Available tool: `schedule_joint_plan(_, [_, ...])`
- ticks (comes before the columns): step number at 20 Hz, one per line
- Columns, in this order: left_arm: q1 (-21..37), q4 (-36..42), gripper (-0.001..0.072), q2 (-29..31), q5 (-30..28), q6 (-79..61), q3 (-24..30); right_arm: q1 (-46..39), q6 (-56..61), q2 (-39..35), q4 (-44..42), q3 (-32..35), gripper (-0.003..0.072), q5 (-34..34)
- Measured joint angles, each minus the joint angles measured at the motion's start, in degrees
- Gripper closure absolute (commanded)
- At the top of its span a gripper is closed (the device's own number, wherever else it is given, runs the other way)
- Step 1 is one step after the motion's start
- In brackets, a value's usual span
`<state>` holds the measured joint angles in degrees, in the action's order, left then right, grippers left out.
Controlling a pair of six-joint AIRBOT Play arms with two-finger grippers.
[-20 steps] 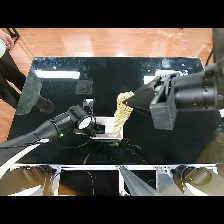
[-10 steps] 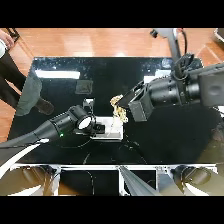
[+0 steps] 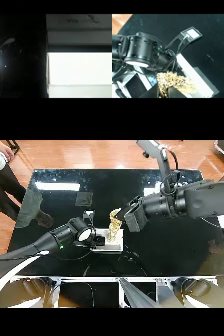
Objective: Fold the box and place the chain.
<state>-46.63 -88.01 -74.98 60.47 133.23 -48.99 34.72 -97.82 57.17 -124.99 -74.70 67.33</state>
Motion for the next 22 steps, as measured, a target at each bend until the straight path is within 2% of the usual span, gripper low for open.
schedule_joint_plan(8, [0.1, 0.0, 0.0688, 0.0, -0.3, 0.0, 0.0, 1.2, 2.0, 1.2, -1.0, 10.6, 0.067, -3.2])
schedule_joint_plan(14, [0.1, 0.0, 0.0688, 0.0, -0.4, 0.0, 0.0, 5.0, 2.5, 8.2, -1.2, 14.7, 0.0663, -9.7])
schedule_joint_plan(15, [0.1, 0.0, 0.0688, 0.0, -0.7, 0.0, -0.1, 5.3, 2.8, 8.9, -1.2, 14.9, 0.0497, -10.0])
schedule_joint_plan(16, [0.1, 0.0, 0.0688, 0.0, -1.1, 0.0, -0.1, 5.5, 3.1, 9.3, -1.2, 15.0, 0.0215, -10.1])
schedule_joint_plan(17, [0.1, 0.0, 0.0688, 0.0, -1.2, 0.0, -0.1, 5.6, 3.6, 9.4, -1.1, 15.1, 0.0172, -9.9])
schedule_joint_plan(22, [0.1, 0.0, 0.0689, 0.0, -1.3, 0.0, -0.2, 0.9, 5.0, 5.7, 3.1, 15.3, 0.0172, -4.5])
